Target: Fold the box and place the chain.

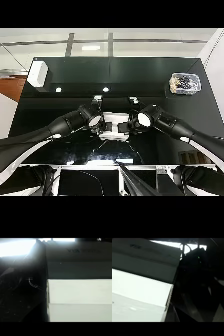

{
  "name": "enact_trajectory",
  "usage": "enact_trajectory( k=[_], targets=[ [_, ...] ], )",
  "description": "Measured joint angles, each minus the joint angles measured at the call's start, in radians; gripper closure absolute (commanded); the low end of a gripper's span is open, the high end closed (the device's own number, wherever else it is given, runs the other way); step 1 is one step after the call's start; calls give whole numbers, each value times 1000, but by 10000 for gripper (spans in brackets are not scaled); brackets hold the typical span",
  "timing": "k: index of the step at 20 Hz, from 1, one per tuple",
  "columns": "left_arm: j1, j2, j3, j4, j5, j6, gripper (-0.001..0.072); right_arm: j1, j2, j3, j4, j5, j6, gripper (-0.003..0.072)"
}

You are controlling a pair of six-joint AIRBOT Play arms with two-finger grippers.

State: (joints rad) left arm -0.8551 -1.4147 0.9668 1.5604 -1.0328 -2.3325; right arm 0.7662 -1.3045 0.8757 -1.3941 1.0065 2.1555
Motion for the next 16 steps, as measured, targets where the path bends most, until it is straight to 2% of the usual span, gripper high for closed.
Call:
enact_trajectory(
  k=[1, 2, 9, 16],
  targets=[
    [0, 0, 0, -1, 0, 0, 681, 1, -7, 10, -7, 13, 23, 398],
    [0, 0, 0, -1, 0, 0, 681, 2, -15, 19, -10, 23, 43, 444],
    [0, 0, 0, -6, 0, 1, 681, 3, -58, 49, -16, 46, 171, 444],
    [0, 0, 0, -9, 0, 2, 681, 3, -97, 53, -12, 51, 202, 444]
  ],
)
